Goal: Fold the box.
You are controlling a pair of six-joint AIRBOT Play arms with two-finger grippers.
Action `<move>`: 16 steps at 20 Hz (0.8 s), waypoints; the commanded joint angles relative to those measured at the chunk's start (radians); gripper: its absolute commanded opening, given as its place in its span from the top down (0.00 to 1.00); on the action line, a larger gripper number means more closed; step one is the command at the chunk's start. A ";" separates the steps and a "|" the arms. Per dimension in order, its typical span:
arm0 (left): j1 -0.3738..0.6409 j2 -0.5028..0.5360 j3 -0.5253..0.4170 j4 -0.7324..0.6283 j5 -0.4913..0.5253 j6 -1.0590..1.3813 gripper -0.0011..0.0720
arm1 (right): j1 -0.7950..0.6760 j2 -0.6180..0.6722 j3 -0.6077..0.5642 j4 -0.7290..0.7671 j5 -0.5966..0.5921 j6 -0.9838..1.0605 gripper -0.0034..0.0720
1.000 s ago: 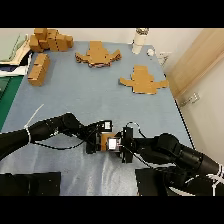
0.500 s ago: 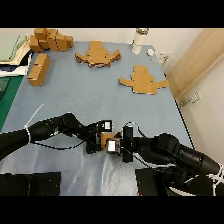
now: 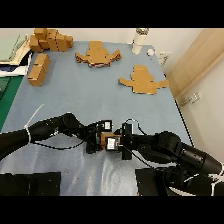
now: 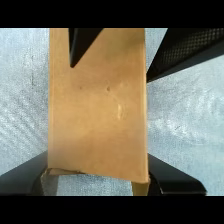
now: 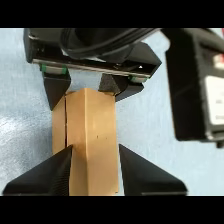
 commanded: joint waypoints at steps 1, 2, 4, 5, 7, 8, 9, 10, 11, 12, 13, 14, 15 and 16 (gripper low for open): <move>0.001 0.000 0.001 0.000 0.000 0.001 0.41 | -0.001 0.000 0.004 0.000 -0.001 0.000 0.45; 0.001 0.000 0.001 0.000 0.000 0.001 0.41 | -0.001 -0.002 0.004 0.000 -0.001 0.000 0.52; 0.001 0.000 0.001 0.000 0.000 0.000 0.41 | -0.001 -0.015 0.004 0.000 -0.002 0.001 0.58; 0.001 0.000 0.001 0.000 0.000 0.001 0.41 | -0.001 -0.023 0.004 0.002 -0.002 0.001 0.61; 0.001 0.000 0.001 0.000 0.000 0.001 0.41 | -0.001 -0.034 0.004 0.038 -0.008 0.000 0.61; 0.001 0.000 0.001 0.000 0.000 0.001 0.41 | 0.000 -0.037 0.004 0.061 -0.015 0.000 0.61; 0.001 0.000 0.001 0.000 0.000 0.001 0.41 | 0.000 -0.039 0.004 0.077 -0.027 0.000 0.61; 0.001 0.000 0.001 0.000 0.000 0.000 0.41 | 0.000 -0.039 0.004 0.089 -0.040 0.000 0.61; 0.001 0.000 0.001 0.000 0.000 0.001 0.41 | 0.000 -0.039 0.004 0.095 -0.054 0.000 0.61; 0.001 0.000 0.001 0.000 0.000 0.001 0.41 | -0.001 -0.039 0.004 0.102 -0.068 0.000 0.61; 0.001 0.000 0.001 0.000 0.000 0.001 0.41 | -0.001 -0.039 0.004 0.112 -0.082 0.000 0.61; 0.001 0.000 0.001 0.000 0.000 0.001 0.41 | -0.001 -0.039 0.004 0.126 -0.097 0.000 0.61; 0.001 0.000 0.001 0.000 0.000 0.001 0.41 | 0.000 -0.039 0.004 0.140 -0.110 0.000 0.61; 0.001 0.000 0.001 0.000 0.000 0.001 0.41 | 0.000 -0.039 0.004 0.140 -0.118 0.000 0.60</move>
